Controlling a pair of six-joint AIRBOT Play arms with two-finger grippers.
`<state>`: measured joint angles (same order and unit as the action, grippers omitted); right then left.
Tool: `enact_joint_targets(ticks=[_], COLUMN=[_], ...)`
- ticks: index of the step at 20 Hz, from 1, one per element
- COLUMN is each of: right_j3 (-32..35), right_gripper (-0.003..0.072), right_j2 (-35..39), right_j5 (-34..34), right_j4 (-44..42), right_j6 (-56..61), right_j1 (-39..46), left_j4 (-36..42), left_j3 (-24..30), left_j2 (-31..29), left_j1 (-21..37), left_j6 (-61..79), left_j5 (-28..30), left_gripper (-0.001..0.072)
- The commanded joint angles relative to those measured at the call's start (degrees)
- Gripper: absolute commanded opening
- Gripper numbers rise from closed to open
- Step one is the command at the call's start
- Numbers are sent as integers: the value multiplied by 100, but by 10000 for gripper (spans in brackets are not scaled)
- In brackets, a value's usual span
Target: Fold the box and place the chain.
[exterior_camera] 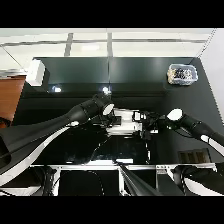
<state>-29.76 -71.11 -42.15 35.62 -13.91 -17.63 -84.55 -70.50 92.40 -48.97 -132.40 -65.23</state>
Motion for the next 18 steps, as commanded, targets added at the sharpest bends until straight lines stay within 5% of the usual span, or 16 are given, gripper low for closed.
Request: enact_joint_targets(ticks=[1, 7, 8, 9, 15, 18], right_j3=[0, 0, 0, 0, -13, -13], right_gripper=[136, 181, 504, 662, 662, 662], right_j2=[-4, -4, 0, 26, 826, 1095], right_j5=[-4, -2, 2, -33, -551, -564], right_j4=[-48, -120, -133, -120, 1163, 1134], right_j6=[-2, 24, 35, 136, 625, 627], right_j1=[0, 0, 0, 0, 15, 28], left_j4=[109, 162, 175, 173, 74, -46], left_j3=[-4, -4, -4, -4, -4, -4], left_j2=[2, 4, 4, 2, 2, 2], left_j1=[-2, -2, -2, -2, 2, 2], left_j6=[-2, -2, -4, -4, -2, -4], left_j5=[15, 4, 2, -7, -136, -164], left_gripper=[25, 25, 25, 25, 24, 24])
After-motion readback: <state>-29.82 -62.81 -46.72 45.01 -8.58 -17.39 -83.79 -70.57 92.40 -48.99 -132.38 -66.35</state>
